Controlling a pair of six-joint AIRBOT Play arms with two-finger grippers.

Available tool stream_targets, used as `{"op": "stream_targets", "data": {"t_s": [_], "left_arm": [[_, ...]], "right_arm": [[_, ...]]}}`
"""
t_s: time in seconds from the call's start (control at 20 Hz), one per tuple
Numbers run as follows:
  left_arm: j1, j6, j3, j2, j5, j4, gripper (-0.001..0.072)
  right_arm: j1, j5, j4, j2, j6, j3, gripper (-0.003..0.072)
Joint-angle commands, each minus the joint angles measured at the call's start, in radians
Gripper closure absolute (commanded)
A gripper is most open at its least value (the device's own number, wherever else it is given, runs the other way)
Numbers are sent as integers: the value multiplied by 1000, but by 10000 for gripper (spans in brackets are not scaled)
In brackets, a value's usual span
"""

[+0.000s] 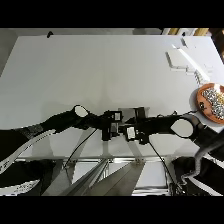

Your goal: Fold the box and place the chain.

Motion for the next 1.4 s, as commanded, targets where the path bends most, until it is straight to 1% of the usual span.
{"op": "stream_targets", "data": {"t_s": [0.0,0.1,0.15,0.25,0.4,0.55,0.65,0.8,0.9,1.1,1.25,1.35], "left_arm": [[1,0,0,1,0,0,542],[1,0,0,1,0,0,542],[1,0,0,1,0,0,542],[1,0,0,1,0,0,542],[1,0,0,1,0,0,542],[1,0,0,1,0,0,542],[1,0,0,0,0,0,542],[1,0,0,1,0,0,542],[1,0,0,1,0,0,542],[1,0,0,0,0,0,542],[1,0,0,1,0,0,542],[1,0,0,1,0,0,542]], "right_arm": [[-134,160,-135,85,0,6,500],[-246,233,-247,95,0,5,509],[-304,245,-285,85,-1,-2,508],[-398,243,-299,55,-24,-20,509],[-471,238,-304,-23,-77,-33,509],[-481,179,-348,-119,-91,-35,509],[-481,140,-351,-180,-91,-35,509],[-481,95,-350,-232,-92,-35,509],[-481,76,-350,-243,-99,-35,510],[-481,77,-350,-243,-110,-35,511],[-481,116,-350,-243,-110,-35,536],[-481,131,-350,-227,-109,-35,536]]}}
